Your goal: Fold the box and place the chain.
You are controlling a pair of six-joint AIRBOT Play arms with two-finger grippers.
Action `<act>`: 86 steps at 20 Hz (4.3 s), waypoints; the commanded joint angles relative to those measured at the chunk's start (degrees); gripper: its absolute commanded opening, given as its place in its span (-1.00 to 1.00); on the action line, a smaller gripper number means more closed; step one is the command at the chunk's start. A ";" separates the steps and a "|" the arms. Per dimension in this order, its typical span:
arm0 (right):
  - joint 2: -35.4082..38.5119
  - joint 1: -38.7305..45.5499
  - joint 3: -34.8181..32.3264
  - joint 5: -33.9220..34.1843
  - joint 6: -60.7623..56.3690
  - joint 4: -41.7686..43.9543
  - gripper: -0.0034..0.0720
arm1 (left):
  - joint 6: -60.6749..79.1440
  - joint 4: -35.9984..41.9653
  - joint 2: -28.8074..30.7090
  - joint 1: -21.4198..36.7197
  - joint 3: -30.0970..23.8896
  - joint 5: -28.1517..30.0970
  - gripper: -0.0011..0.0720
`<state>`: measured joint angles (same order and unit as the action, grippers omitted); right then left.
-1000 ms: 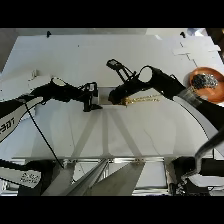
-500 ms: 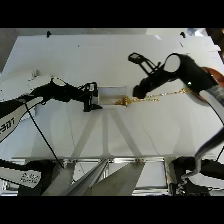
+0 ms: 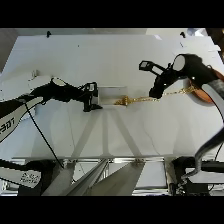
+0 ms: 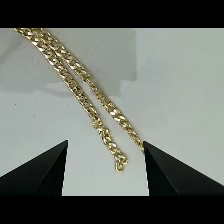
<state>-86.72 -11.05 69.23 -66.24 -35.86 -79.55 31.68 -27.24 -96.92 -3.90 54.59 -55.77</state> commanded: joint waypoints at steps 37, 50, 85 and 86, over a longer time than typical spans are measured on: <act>6.88 -7.10 -0.68 4.31 -3.37 16.13 -0.87 | 0.00 -0.02 0.04 0.00 0.00 -0.02 -0.38; 6.56 -18.99 -0.66 16.83 1.27 37.66 -0.89 | 0.00 0.00 0.04 0.00 0.00 -0.02 -0.38; 2.43 2.78 -0.70 2.14 -2.32 2.84 0.26 | 0.00 -0.02 0.04 0.00 0.00 0.00 -0.38; 0.81 2.54 -0.68 2.29 -1.29 2.82 0.26 | 0.00 -0.02 0.04 0.00 0.00 0.00 -0.38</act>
<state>-82.96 -9.28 68.55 -64.20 -39.83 -74.91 31.68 -27.24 -96.92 -3.90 54.59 -55.77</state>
